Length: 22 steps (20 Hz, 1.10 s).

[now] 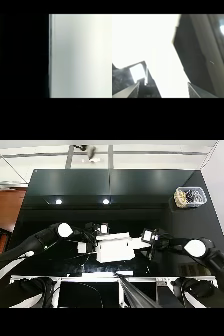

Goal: Fold the box and place the chain.

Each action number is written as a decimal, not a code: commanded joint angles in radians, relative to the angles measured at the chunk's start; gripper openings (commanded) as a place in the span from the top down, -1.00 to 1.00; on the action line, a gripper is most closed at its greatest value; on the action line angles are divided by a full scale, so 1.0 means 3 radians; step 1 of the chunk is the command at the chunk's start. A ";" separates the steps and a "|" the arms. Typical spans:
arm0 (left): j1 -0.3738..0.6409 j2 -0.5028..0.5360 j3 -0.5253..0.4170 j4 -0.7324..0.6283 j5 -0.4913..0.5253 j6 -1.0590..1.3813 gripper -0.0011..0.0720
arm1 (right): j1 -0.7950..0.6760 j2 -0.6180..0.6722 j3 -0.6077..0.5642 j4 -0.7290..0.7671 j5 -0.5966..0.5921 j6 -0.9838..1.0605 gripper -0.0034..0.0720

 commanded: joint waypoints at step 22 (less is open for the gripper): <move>0.0001 -0.0006 0.0060 0.0036 -0.0160 0.0103 0.88 | 0.0416 -0.0810 -0.0008 0.1082 -0.0351 -0.1170 -0.98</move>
